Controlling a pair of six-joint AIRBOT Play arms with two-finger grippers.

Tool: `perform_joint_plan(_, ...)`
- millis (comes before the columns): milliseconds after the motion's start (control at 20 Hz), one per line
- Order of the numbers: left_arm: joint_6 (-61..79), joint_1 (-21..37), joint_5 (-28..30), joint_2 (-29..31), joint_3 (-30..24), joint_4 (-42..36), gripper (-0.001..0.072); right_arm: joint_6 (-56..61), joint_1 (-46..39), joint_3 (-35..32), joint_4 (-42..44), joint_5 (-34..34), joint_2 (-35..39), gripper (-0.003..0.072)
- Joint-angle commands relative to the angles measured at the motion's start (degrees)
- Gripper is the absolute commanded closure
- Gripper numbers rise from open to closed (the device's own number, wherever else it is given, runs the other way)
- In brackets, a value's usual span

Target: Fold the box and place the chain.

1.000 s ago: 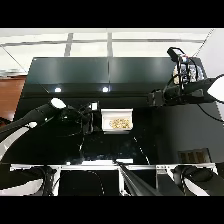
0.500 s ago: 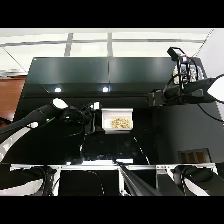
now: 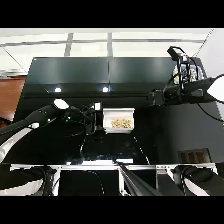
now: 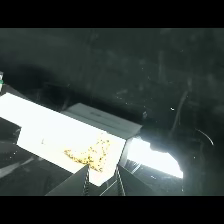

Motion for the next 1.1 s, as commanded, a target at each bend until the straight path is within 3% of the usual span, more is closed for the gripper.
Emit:
perform_joint_plan(0, -0.1, -0.2, 0.5, 0.0, 0.0, 0.4, 0.0426, 0.1, 0.0, 0.0, -1.0, -1.9, -0.5, 0.0269)
perform_joint_plan(50, -0.1, -0.2, 0.5, 0.0, 0.0, 0.4, 0.0426, 0.7, 0.0, 0.0, -1.0, -3.4, -1.5, 0.0084)
perform_joint_plan(200, -0.1, -0.2, 0.5, 0.0, 0.0, 0.4, 0.0426, -3.9, 0.0, 0.0, 0.0, -10.1, -8.9, 0.0082)
perform_joint_plan(400, -0.1, -0.2, 0.5, 0.0, 0.0, 0.3, 0.0425, -25.6, 0.1, 0.0, 7.5, -14.8, -19.2, 0.0081)
perform_joint_plan(650, -0.1, -0.2, 0.5, 0.0, 0.1, 0.4, 0.0425, -49.3, 0.1, 0.9, 9.8, -8.8, -20.5, 0.0081)
perform_joint_plan(850, -0.1, -0.2, 0.5, 0.0, 0.1, 0.4, 0.0424, -54.9, 0.5, 0.7, 10.4, 0.9, -20.1, 0.0081)
perform_joint_plan(1050, -0.1, -0.2, 0.5, 0.0, 0.1, 0.4, 0.0424, -62.1, 2.2, 0.0, 12.3, 1.6, -20.2, 0.0080)
